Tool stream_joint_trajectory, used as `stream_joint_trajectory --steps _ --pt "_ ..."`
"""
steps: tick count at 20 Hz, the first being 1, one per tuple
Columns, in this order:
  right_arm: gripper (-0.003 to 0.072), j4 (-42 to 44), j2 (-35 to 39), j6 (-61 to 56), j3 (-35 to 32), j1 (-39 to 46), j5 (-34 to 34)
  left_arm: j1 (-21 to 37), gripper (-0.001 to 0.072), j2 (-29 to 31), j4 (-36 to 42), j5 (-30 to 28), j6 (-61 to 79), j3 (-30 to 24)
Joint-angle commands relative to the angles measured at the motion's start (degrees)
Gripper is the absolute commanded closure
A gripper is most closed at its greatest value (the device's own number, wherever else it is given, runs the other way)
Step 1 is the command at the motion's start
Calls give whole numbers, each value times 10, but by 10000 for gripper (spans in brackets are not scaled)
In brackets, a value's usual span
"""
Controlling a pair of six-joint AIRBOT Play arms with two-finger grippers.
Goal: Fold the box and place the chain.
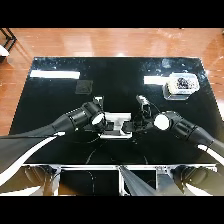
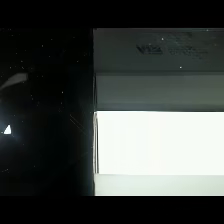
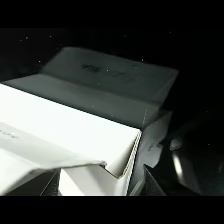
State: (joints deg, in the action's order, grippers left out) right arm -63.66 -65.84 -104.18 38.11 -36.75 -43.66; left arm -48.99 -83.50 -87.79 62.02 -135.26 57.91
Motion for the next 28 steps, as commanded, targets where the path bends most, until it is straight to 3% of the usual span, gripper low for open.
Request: stream_joint_trajectory --steps 1,7,11,13,17,18,28 --pt "197 -100 -13 -76 31 -32 -27 0 687 0 0 0 0 0" --pt "212 -178 -77 -118 119 -70 -137 0 687 0 0 1 0 0" --pt "213 -191 -103 -145 144 -74 -158 0 687 0 0 0 0 0" --pt "327 -195 -112 -147 154 -74 -170 0 687 0 0 0 0 0" --pt "338 -201 -124 -166 165 -74 -185 0 687 0 0 0 0 0" --pt "371 -201 -130 -169 167 -74 -190 0 687 0 0 0 0 0" --pt "393 -199 -150 -184 169 -74 -192 0 687 0 0 0 0 0"
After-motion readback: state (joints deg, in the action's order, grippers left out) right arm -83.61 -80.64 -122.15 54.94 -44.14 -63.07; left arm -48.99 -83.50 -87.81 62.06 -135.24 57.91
